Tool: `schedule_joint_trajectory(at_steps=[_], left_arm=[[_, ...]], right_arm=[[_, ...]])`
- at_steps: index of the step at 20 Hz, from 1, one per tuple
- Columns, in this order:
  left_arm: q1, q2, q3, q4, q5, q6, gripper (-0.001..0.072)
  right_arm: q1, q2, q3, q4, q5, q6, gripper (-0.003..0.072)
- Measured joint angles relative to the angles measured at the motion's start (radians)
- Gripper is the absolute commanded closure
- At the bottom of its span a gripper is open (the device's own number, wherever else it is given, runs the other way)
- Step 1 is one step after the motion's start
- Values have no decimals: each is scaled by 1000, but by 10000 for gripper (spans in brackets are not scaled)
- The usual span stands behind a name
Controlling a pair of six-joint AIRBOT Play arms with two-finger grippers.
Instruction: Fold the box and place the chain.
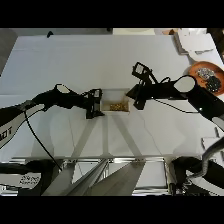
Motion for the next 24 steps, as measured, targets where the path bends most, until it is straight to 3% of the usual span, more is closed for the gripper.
schedule_joint_trajectory(at_steps=[6,7,9,10,12,14,17,19,22,24], left_arm=[[0,0,0,0,0,0,498],[0,0,0,0,0,0,498],[0,0,0,0,0,0,498],[0,0,0,0,0,0,498],[0,0,0,0,0,0,498],[0,0,0,0,0,0,498],[0,0,0,0,0,0,498],[0,0,0,0,0,0,498],[0,0,0,0,0,0,498],[0,0,0,0,0,0,498]], right_arm=[[113,-40,0,8,-117,34,675],[119,-57,0,-10,-124,60,648],[129,-93,0,-51,-131,126,339],[132,-105,0,-67,-126,150,328],[135,-115,0,-84,-109,182,331],[136,-103,0,-94,-92,202,402],[132,-64,29,-102,-52,220,405],[109,-56,93,-107,0,253,422],[41,-93,246,-111,78,335,534],[-10,-159,364,-112,130,397,534]])
